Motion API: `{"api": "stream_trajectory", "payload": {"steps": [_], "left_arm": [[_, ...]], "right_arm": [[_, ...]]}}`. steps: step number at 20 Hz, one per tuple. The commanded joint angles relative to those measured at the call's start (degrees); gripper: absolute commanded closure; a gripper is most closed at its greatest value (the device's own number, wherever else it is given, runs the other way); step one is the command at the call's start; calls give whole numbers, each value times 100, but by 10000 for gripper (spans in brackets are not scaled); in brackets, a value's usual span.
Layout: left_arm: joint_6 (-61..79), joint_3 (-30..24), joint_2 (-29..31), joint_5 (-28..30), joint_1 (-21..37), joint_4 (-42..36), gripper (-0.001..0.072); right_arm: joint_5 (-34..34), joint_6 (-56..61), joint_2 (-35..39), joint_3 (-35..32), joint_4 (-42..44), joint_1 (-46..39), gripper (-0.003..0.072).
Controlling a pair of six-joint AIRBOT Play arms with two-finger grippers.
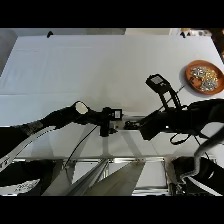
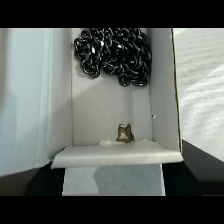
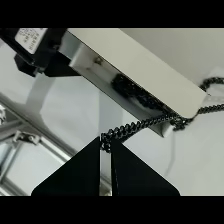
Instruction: Fold the box and place the chain.
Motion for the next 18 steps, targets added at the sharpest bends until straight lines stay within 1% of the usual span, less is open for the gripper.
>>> {"api": "stream_trajectory", "payload": {"steps": [1, 3, 5, 7, 8, 12, 14, 16, 17, 18], "left_arm": [[0, -2, -2, 2, -2, 0, 659], [0, -2, -2, 2, -2, 0, 659], [0, -2, -2, 4, -2, 0, 659], [0, -2, -2, 2, -2, 0, 659], [2, -2, -2, 2, -2, 0, 659], [0, -2, -2, 4, -2, 0, 659], [2, -2, -2, 4, -2, 0, 659], [2, -2, -2, 2, -2, 0, 659], [0, -2, -2, 4, -2, 0, 659], [0, -2, -2, 2, -2, 0, 659]], "right_arm": [[-745, 234, 2, 0, -9, 422, 665], [-883, 450, -42, 0, -236, 501, 665], [-872, 498, -116, -22, -479, 501, 665], [-907, 501, -234, -177, -566, 501, 665], [-997, 503, -299, -315, -570, 501, 665], [-1720, 501, -588, -887, -649, 463, 665], [-1987, 501, -778, -957, -640, 367, 665], [-2070, 494, -929, -957, -640, 339, 663], [-2059, 494, -960, -957, -632, 341, 651], [-2037, 492, -946, -955, -634, 341, 573]]}}
